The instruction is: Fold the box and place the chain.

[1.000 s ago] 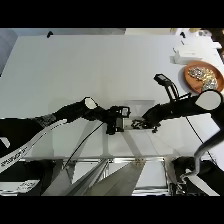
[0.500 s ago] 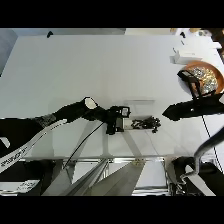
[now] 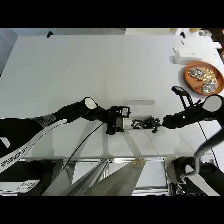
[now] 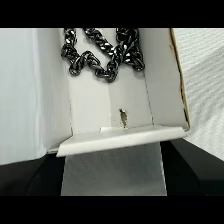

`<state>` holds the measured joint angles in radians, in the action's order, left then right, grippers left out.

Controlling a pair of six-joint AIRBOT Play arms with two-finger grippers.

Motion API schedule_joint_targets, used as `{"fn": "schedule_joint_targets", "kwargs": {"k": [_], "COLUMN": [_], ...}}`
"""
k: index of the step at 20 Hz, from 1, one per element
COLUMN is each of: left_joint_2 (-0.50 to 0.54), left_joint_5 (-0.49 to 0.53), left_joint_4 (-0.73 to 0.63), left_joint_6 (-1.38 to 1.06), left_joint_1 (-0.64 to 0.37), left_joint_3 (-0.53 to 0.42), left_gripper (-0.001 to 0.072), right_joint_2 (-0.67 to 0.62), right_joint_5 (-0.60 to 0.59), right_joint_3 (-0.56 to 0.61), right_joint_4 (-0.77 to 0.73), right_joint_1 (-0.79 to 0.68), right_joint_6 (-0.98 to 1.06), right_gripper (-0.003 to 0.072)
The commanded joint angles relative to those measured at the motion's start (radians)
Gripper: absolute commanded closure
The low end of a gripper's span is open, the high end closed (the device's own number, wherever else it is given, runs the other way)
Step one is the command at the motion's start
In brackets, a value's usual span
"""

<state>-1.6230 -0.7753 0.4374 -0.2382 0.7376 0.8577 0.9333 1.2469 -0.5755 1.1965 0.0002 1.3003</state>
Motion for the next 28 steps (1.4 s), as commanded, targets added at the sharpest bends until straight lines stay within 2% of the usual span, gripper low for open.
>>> {"fn": "schedule_joint_targets", "kwargs": {"k": [1,5,10,15,17,23,28], "left_joint_2": [0.001,0.001,0.001,0.001,0.001,0.001,0.001], "left_joint_5": [0.000,0.000,0.000,0.001,0.000,0.001,0.000], "left_joint_4": [0.000,0.000,0.000,0.000,0.000,0.000,0.000], "left_joint_6": [0.000,0.000,0.000,0.000,0.000,0.000,0.000], "left_joint_1": [0.000,0.000,0.000,0.000,0.000,0.000,0.000], "left_joint_3": [0.000,0.000,0.000,0.000,0.000,0.000,0.000], "left_gripper": [0.0438,0.0438,0.0438,0.0438,0.0438,0.0438,0.0438], "right_joint_2": [0.083,0.089,0.101,0.201,0.230,0.268,0.268], "right_joint_5": [-0.046,-0.013,-0.047,0.109,0.115,0.116,0.072], "right_joint_3": [0.011,0.011,0.011,0.011,0.011,0.011,0.011], "right_joint_4": [-0.056,-0.152,-0.242,-0.385,-0.425,-0.432,-0.352], "right_joint_1": [-0.006,-0.090,-0.219,-0.318,-0.318,-0.318,-0.286], "right_joint_6": [0.012,-0.074,-0.104,-0.129,-0.119,-0.092,-0.040], "right_gripper": [0.0406,0.0407,0.0408,0.0407,0.0409,0.0451,0.0466]}}
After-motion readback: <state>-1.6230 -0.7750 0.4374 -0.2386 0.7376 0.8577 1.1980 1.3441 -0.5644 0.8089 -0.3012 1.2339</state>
